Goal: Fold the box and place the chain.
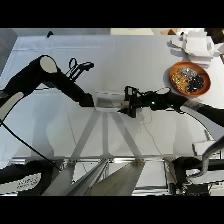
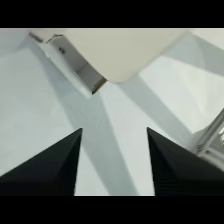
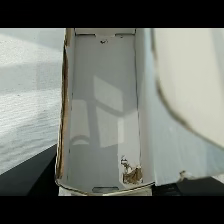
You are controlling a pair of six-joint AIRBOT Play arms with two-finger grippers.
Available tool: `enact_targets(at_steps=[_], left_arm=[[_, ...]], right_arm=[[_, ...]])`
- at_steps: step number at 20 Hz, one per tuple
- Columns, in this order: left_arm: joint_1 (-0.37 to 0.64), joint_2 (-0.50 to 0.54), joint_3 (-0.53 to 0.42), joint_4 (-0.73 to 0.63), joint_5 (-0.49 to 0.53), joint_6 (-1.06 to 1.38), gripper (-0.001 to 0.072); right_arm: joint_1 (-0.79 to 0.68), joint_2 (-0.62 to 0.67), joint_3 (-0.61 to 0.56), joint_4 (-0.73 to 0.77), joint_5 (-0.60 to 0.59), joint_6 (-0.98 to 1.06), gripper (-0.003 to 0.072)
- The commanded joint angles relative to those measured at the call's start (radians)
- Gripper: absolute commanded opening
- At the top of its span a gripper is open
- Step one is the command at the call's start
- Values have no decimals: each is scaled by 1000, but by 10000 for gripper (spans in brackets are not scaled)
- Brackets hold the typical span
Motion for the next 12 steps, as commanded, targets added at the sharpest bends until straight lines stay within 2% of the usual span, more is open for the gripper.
enact_targets(at_steps=[1, 3, 5, 7, 9, 12], left_arm=[[56, 3, -63, -95, 100, 418, 586], [78, 0, -100, -115, 139, 646, 659], [113, -23, -120, -169, 145, 888, 660], [147, -61, -120, -240, 151, 1081, 702], [165, -102, -120, -340, 152, 1227, 703], [161, -158, -120, -359, 151, 1329, 703]], right_arm=[[0, 0, 1, 0, 0, 0, 498], [0, 0, 1, 0, 0, 0, 498], [0, 0, 1, 0, 1, 0, 498], [0, 0, 1, 0, 0, 0, 498], [0, 0, 1, 0, 0, 0, 498], [0, 0, 1, 0, 0, 0, 498]])
